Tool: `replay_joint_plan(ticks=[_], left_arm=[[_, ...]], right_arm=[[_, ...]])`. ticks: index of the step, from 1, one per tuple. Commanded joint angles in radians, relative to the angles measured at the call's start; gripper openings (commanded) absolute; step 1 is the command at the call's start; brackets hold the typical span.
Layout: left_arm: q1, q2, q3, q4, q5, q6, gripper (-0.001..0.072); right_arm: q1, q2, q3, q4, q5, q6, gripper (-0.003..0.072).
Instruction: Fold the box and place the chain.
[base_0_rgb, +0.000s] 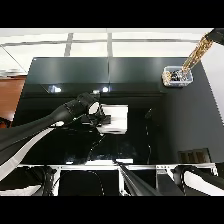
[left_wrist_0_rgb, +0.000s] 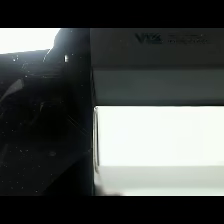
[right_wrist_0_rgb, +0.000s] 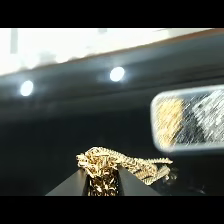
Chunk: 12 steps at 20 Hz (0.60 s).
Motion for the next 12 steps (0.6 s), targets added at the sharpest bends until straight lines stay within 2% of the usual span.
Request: replay_joint_plan(ticks=[1,4,7,10,12], left_arm=[[0.0,0.0,0.0,0.0,0.003,0.0,0.0024],[0.0,0.0,0.0,0.0,0.0,0.0,0.0025],[0.0,0.0,0.0,0.0,0.0,0.0,0.0025],[0.0,0.0,0.0,0.0,0.0,0.0,0.0025],[0.0,0.0,0.0,0.0,-0.002,0.0,0.0025]], right_arm=[[0.034,0.122,-0.074,0.077,0.146,-0.077,0.0015],[0.13,0.231,-0.257,0.126,0.198,-0.087,0.0015],[0.246,0.284,-0.43,0.252,0.171,-0.087,0.0015],[0.39,0.284,-0.543,0.357,0.027,-0.087,0.0015],[0.471,0.282,-0.562,0.364,-0.07,-0.086,0.0015]])
